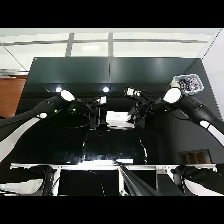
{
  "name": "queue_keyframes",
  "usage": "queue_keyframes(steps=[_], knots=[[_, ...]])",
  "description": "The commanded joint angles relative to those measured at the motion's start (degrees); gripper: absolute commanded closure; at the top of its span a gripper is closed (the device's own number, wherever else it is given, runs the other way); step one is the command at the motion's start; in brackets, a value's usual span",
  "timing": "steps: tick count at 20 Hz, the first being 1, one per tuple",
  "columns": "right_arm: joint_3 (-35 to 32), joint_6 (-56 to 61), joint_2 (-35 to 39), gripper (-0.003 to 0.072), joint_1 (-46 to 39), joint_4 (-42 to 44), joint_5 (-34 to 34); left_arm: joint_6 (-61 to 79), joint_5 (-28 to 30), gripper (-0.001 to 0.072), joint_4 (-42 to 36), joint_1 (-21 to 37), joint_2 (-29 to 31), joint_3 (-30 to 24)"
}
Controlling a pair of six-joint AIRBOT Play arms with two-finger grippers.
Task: Fold the box and place the chain.
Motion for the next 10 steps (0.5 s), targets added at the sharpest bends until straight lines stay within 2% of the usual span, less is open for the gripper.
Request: queue_keyframes(steps=[1, 7, 10], knots=[[-0.9, 0.2, 0.0, 0.031, 0.0, -0.3, 0.3, 0.0, -0.1, 0.0351, 0.0, 0.0, 0.0, 0.0], [0.8, 1.1, 2.9, 0.031, 0.0, -0.1, 0.4, 0.0, -0.1, 0.0351, 0.0, 0.0, 0.0, 0.0], [1.5, 10.6, 7.3, 0.031, -1.6, 0.3, 0.4, 0.0, 0.0, 0.0351, 0.0, 0.0, 0.0, 0.0]])
